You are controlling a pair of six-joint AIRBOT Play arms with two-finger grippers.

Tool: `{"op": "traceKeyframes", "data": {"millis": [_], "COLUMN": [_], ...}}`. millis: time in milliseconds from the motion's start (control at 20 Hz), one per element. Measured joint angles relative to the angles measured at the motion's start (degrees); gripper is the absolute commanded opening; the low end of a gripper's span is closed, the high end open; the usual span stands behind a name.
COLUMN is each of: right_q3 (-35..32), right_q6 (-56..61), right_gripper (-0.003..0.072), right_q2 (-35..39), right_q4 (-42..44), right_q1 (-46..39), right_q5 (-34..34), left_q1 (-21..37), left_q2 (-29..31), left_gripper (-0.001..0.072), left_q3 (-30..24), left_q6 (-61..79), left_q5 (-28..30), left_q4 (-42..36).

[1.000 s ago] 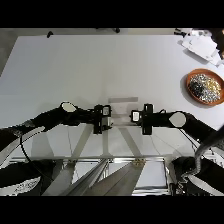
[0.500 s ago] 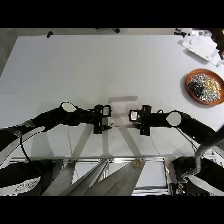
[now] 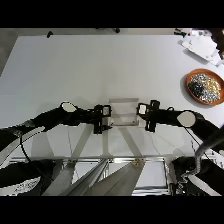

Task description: Fold the box and place the chain.

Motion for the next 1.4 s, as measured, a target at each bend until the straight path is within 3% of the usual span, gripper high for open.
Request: {"op": "traceKeyframes", "data": {"millis": [350,550,800,1050,1400], "right_q3": [0.00,0.00,0.00,0.00,0.02], "right_q6": [43.60,57.33,61.53,60.48,59.32], "right_gripper": [0.0014,0.0014,0.0014,0.0011,0.0011], "right_q2": [7.30,7.21,0.39,-7.08,-9.86], "right_q4": [-7.65,-12.66,-11.80,-5.84,0.04], "right_q1": [-17.20,-23.89,-25.92,-20.17,-14.69], "right_q5": [17.16,22.88,23.71,20.26,14.03], "left_q1": [0.00,0.00,0.00,0.00,0.00], "left_q2": [0.00,0.00,0.00,0.00,0.00], "left_gripper": [0.0319,0.0319,0.0319,0.0319,0.0319], "left_q3": [0.00,0.00,0.00,0.00,0.00], "left_q6": [0.04,0.04,0.04,0.07,0.07], "left_q5": [0.00,0.00,0.00,0.00,0.00], "left_q4": [0.02,0.02,0.02,0.04,0.04]}}
